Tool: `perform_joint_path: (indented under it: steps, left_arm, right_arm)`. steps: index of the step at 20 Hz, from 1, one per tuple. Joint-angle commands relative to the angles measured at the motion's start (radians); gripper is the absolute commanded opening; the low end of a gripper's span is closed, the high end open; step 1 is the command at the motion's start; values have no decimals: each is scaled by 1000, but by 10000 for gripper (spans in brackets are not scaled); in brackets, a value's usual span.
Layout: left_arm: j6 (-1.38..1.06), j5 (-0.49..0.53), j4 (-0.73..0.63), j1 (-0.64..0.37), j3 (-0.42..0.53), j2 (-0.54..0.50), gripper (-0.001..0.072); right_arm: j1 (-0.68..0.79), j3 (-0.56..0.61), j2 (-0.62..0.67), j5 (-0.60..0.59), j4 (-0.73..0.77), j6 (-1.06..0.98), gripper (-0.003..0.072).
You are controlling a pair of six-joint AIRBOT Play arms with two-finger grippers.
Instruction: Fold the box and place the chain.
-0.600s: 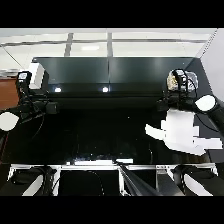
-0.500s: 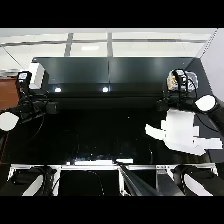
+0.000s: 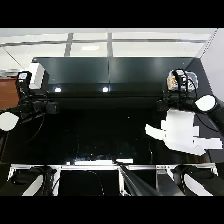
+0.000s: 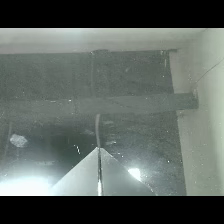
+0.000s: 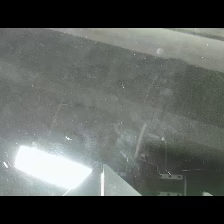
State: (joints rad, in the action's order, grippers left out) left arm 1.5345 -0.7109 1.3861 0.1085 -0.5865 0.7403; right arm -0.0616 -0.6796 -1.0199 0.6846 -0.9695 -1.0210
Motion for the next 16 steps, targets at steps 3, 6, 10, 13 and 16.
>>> perform_joint_path:
  steps: [3, 6, 10, 13, 16]
  left_arm:
    - [0, 0, 0, 0, 1, -1, 25]
    - [0, 0, 0, 0, 1, -1, 26]
    - [0, 0, 0, 0, 1, -1, 26]
    - [0, 0, 0, 0, 1, -1, 26]
    - [0, 0, 0, 0, 1, -1, 26]
  right_arm:
    - [-1, 0, -1, -8, 19, 0, 16]
    - [-1, 0, -1, -47, 135, 0, 18]
    - [49, -24, -1, -40, 102, -97, 705]
    - [301, -111, -1, 62, -195, -397, 704]
    - [680, -164, -12, 209, -356, -423, 704]
